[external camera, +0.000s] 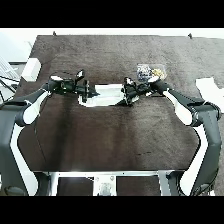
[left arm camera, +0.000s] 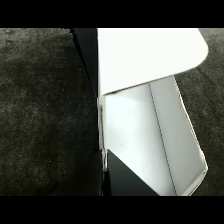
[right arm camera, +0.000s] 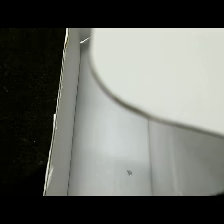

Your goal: Fold the box and place the chain.

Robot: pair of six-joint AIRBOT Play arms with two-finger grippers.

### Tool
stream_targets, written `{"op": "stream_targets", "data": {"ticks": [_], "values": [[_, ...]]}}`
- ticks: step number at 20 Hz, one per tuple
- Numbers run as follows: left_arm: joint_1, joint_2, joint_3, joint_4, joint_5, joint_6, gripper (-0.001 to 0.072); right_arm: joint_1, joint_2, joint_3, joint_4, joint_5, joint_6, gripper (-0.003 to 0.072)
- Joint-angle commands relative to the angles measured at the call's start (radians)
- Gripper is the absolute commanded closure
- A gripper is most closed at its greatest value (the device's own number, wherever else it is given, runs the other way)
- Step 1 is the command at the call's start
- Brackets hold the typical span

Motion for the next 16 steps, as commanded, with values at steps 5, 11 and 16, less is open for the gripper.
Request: {"op": "stream_targets", "data": {"ticks": [5, 11, 16], "values": [[0.0, 0.001, 0.001, 0.0, 0.0, 0.0, 0.0688, 0.001, -0.001, 0.001, 0.0, -0.002, 0.0, 0.0123], [0.0, 0.001, 0.001, 0.0, 0.0, 0.0, 0.0689, 0.001, -0.001, 0.001, 0.0, -0.002, 0.0, 0.0123], [0.0, 0.001, 0.001, 0.0, 0.0, 0.0, 0.0688, 0.0, -0.001, 0.001, 0.0, -0.001, 0.001, 0.0123]]}}
